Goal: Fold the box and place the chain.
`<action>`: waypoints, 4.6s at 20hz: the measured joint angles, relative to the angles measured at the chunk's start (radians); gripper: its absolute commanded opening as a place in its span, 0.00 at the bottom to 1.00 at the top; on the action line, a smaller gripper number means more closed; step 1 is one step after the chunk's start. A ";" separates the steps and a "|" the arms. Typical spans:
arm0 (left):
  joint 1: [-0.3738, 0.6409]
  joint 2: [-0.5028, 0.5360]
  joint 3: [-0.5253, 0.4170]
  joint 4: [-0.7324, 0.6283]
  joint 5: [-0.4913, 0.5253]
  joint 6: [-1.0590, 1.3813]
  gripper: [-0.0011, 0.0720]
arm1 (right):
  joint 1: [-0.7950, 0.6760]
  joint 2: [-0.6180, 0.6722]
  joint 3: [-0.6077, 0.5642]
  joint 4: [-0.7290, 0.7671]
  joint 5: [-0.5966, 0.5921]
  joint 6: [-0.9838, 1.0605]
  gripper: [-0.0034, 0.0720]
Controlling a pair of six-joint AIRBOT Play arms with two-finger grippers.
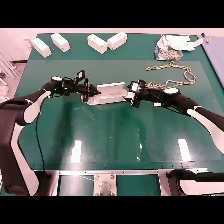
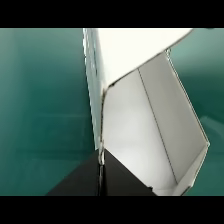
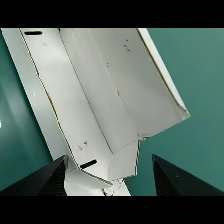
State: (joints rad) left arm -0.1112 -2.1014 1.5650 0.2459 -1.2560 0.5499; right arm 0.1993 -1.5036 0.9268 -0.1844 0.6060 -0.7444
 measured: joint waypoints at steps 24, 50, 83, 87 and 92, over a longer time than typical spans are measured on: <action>0.000 0.000 0.000 0.000 0.000 0.000 0.04 | -0.114 -0.313 0.326 -0.104 0.393 -0.040 0.90; 0.000 0.000 0.000 0.000 -0.001 0.000 0.04 | -0.095 -0.388 0.379 -0.218 0.553 0.206 0.96; 0.000 0.000 0.000 0.000 -0.001 0.000 0.04 | -0.103 -0.507 0.492 -0.167 0.657 0.220 0.96; 0.000 0.000 0.000 0.000 -0.001 0.000 0.04 | -0.103 -0.512 0.510 -0.197 0.666 0.234 0.89; 0.000 0.000 0.000 0.000 -0.001 0.000 0.04 | -0.103 -0.514 0.517 -0.216 0.677 0.238 0.89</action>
State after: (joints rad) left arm -0.1116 -2.1014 1.5650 0.2462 -1.2572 0.5499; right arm 0.0963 -2.0178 1.4433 -0.4004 1.2831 -0.5064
